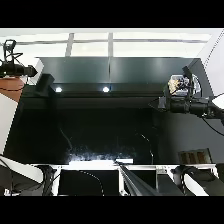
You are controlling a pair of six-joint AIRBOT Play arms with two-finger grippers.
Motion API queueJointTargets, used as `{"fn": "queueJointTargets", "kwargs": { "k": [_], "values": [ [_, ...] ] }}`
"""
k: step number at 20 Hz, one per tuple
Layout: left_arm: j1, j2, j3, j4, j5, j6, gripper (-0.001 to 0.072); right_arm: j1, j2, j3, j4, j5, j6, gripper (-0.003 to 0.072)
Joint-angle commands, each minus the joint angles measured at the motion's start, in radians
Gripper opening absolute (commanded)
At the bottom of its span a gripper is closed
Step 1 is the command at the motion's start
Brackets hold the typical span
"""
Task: Fold the box and place the chain.
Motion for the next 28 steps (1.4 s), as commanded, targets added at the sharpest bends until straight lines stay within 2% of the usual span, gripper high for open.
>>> {"fn": "queueJointTargets", "kwargs": {
  "k": [1,2,4,8,9,10,11,12,13,15,16,19,21,22,24,26,28],
  "values": [
    [-0.001,-0.121,0.116,0.038,-0.036,-0.116,0.0719,0.002,0.001,0.0,0.001,-0.007,0.003,0.0043],
    [-0.008,-0.123,0.129,0.045,-0.052,-0.131,0.072,0.002,0.001,0.0,0.001,-0.007,0.003,0.0043],
    [-0.019,-0.111,0.198,0.072,-0.158,-0.13,0.072,0.002,0.001,0.0,0.001,-0.004,0.003,0.0043],
    [-0.024,-0.095,0.49,0.129,-0.565,-0.268,0.072,0.002,0.001,0.006,0.0,-0.003,0.0,0.0043],
    [-0.026,-0.067,0.516,0.129,-0.636,-0.318,0.072,0.002,0.001,0.016,-0.001,-0.002,-0.002,0.0043],
    [-0.026,-0.016,0.496,0.129,-0.671,-0.387,0.0708,0.002,0.001,0.032,-0.009,0.008,-0.002,0.0043],
    [-0.026,0.041,0.455,0.129,-0.695,-0.47,0.0542,0.0,0.002,0.059,-0.027,0.034,-0.002,0.0043],
    [-0.026,0.108,0.392,0.126,-0.716,-0.539,0.0162,0.0,0.007,0.092,-0.071,0.067,-0.001,0.0043],
    [-0.03,0.184,0.304,0.114,-0.723,-0.562,0.0025,0.0,0.018,0.125,-0.144,0.099,0.005,0.0043],
    [-0.072,0.353,0.079,0.13,-0.664,-0.573,0.0024,0.0,0.092,0.145,-0.326,0.09,0.077,0.0043],
    [-0.107,0.457,-0.074,0.151,-0.576,-0.574,0.0024,0.0,0.143,0.132,-0.431,0.062,0.13,0.0043],
    [-0.248,0.844,-0.653,0.145,-0.116,-0.562,0.0024,0.0,0.307,-0.026,-0.568,-0.136,0.222,0.0043],
    [-0.343,1.063,-0.968,0.148,0.094,-0.525,0.0024,0.0,0.359,-0.175,-0.577,-0.263,0.236,0.0043],
    [-0.378,1.141,-1.069,0.148,0.14,-0.517,0.0025,0.0,0.362,-0.229,-0.578,-0.321,0.236,0.0043],
    [-0.408,1.255,-1.168,0.126,0.105,-0.522,0.0025,0.0,0.362,-0.282,-0.594,-0.398,0.235,0.0042],
    [-0.411,1.316,-1.186,0.117,0.013,-0.522,0.0027,0.0,0.362,-0.282,-0.587,-0.392,0.235,0.0041],
    [-0.41,1.35,-1.186,0.121,-0.033,-0.521,0.0028,0.0,0.362,-0.282,-0.588,-0.391,0.235,0.0041]
  ]
}}
